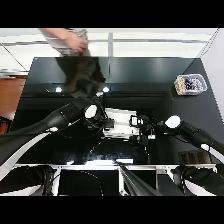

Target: Fold the box and place the chain.

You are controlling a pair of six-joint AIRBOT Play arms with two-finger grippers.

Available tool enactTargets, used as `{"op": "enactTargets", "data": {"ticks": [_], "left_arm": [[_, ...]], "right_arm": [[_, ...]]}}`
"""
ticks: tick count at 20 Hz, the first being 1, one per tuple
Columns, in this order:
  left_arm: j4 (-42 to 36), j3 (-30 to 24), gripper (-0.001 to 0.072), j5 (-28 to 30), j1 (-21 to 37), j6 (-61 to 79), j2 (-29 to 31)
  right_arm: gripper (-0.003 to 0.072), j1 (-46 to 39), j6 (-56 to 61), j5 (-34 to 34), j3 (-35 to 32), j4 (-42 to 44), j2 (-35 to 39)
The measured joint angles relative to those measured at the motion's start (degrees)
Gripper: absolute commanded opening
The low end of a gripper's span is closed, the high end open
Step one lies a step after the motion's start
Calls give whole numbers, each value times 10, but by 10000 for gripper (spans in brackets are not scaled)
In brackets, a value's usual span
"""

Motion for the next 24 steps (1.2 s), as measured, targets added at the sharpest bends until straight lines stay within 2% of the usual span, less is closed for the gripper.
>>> {"op": "enactTargets", "data": {"ticks": [7, 9, 21, 22, 23, 24], "left_arm": [[66, 45, 501, -38, -36, -77, -39], [69, 51, 273, -40, -39, -94, -46], [59, 57, 274, -31, -40, -115, -71], [57, 57, 228, -31, -40, -115, -72], [55, 57, 118, -29, -40, -115, -73], [53, 57, 53, -28, -40, -113, -74]], "right_arm": [[141, 0, 0, 0, 0, 0, 0], [141, 0, 0, 0, 0, 0, 0], [141, 0, 0, 0, 0, 0, 0], [141, 0, 0, 0, 0, 0, 0], [141, 0, 0, 0, 0, 0, 0], [141, 0, 0, 0, 0, 0, 0]]}}
